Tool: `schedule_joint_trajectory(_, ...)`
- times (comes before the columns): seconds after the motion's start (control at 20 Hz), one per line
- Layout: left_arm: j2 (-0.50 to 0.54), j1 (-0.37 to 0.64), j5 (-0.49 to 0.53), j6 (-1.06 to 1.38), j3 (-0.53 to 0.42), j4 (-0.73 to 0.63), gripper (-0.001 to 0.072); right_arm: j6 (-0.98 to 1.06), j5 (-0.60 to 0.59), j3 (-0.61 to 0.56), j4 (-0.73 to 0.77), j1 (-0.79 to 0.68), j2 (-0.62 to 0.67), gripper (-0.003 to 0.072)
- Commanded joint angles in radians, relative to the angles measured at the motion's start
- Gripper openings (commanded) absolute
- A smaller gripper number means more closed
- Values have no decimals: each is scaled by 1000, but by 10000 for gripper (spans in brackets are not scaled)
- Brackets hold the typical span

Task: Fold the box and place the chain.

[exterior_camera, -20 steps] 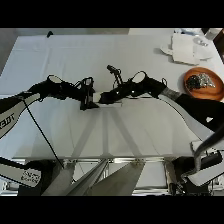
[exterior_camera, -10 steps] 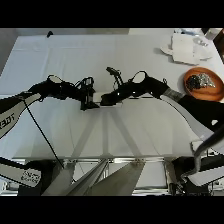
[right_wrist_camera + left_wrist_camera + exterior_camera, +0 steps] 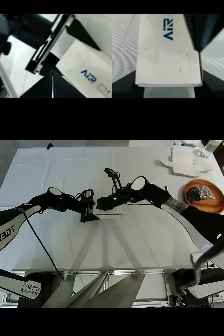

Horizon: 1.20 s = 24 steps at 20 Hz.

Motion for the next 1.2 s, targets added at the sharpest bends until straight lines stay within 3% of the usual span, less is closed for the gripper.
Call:
schedule_joint_trajectory(0.0,0,1,0,0,1,1,393,81,19,18,-94,8,-32,7)
schedule_joint_trajectory(0.7,0,1,0,0,1,1,393,121,43,28,-198,32,-53,8)
schedule_joint_trajectory(0.95,0,1,0,0,1,1,393,119,18,68,-217,-11,61,9)
schedule_joint_trajectory(1.15,0,1,0,0,1,1,393,131,100,68,-429,-135,210,9)
